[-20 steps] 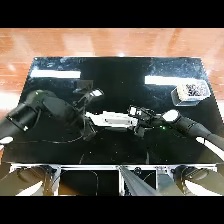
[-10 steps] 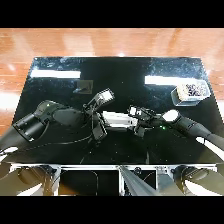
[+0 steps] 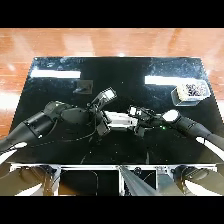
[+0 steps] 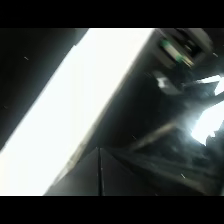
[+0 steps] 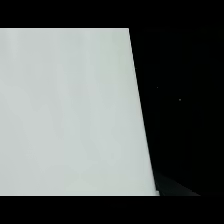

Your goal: Fold the box and place the chain.

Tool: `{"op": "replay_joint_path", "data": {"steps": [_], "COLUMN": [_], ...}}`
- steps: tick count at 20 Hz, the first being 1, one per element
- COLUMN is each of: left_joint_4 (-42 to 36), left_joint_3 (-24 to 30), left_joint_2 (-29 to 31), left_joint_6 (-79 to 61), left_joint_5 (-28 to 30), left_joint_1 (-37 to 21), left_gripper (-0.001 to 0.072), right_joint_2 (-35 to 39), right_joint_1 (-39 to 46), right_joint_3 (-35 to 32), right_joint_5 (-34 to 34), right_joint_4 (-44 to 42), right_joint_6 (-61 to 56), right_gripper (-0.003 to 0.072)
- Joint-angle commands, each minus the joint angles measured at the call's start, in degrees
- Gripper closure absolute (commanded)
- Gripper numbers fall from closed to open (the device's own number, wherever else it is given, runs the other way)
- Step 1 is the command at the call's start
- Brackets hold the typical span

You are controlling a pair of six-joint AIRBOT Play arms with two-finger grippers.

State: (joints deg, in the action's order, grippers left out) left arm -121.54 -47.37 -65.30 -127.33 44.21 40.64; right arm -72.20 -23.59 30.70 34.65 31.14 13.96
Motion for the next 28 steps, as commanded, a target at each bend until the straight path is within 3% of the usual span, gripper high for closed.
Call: {"op": "replay_joint_path", "data": {"steps": [1,13,18,23,28], "left_joint_4": [-0.02,-0.52,-0.52,-0.33,2.14], "left_joint_3": [0.02,0.00,0.00,0.00,-1.99], "left_joint_2": [-2.51,-8.98,-12.48,-14.36,-14.40], "left_joint_6": [0.00,0.48,1.99,1.75,1.77], "left_joint_5": [-8.07,-26.16,-25.73,-18.75,-17.77], "left_joint_1": [0.04,-0.17,-0.17,0.33,0.11], "left_gripper": [0.0687,0.0687,0.0687,0.0688,0.0688], "right_joint_2": [-0.02,-0.02,-0.02,-0.02,-0.02], "right_joint_1": [0.00,0.00,0.00,0.00,-0.11], "right_joint_3": [0.00,0.00,0.00,0.02,0.00], "right_joint_5": [0.00,0.04,0.04,0.04,0.04], "right_joint_4": [0.00,0.00,0.02,0.00,0.04], "right_joint_6": [-0.02,-0.02,-0.02,-0.02,-0.02], "right_gripper": [0.0122,0.0123,0.0123,0.0123,0.0123]}}
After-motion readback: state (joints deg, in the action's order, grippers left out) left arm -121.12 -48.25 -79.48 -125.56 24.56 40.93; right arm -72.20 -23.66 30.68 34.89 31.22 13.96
